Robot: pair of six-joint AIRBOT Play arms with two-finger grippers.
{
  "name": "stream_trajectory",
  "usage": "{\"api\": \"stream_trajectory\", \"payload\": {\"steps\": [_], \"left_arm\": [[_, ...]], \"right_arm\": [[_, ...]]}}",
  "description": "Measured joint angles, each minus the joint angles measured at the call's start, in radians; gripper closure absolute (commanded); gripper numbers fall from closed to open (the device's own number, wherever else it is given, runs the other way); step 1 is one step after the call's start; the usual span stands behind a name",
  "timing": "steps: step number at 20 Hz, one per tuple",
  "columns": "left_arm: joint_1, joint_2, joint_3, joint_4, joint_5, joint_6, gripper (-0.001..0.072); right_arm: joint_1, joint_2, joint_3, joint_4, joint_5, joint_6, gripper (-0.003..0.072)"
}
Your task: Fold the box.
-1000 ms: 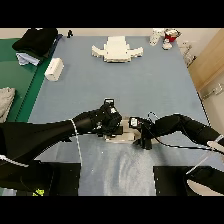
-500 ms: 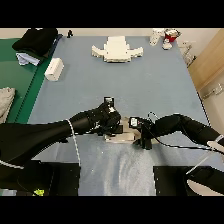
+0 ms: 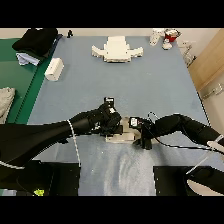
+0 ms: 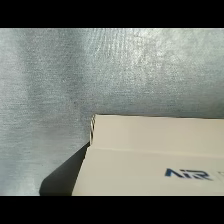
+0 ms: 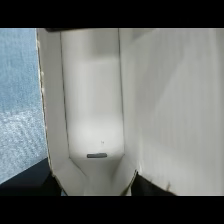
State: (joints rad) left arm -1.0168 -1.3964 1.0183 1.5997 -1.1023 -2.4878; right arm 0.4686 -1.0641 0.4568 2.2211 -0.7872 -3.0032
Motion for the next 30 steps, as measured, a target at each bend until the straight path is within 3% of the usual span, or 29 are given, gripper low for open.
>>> {"api": "stream_trajectory", "payload": {"steps": [2,4,11,17,19,24,30], "left_arm": [[0.000,-0.001,0.000,0.001,0.000,0.000,0.0688],[0.000,-0.004,-0.001,0.004,0.000,0.004,0.0274],[0.000,0.015,0.004,0.000,-0.005,0.004,0.0279],[0.000,0.168,0.035,-0.007,-0.126,0.065,0.0291],[0.000,0.235,0.041,-0.008,-0.200,0.091,0.0691],[0.000,0.325,0.046,-0.007,-0.272,0.260,0.0695],[0.008,0.356,0.040,-0.035,-0.204,0.523,0.0696]], "right_arm": [[0.000,0.000,0.000,0.000,0.000,0.000,0.0210],[0.000,0.000,0.000,0.000,0.000,0.000,0.0210],[0.000,0.000,0.000,0.000,0.000,0.000,0.0211],[0.000,0.000,0.000,0.000,0.000,0.000,0.0210],[0.000,0.000,0.000,0.000,0.000,0.000,0.0210],[0.000,0.000,0.000,0.000,0.000,0.000,0.0211],[0.000,0.000,0.000,0.000,0.000,0.000,0.0210]]}}
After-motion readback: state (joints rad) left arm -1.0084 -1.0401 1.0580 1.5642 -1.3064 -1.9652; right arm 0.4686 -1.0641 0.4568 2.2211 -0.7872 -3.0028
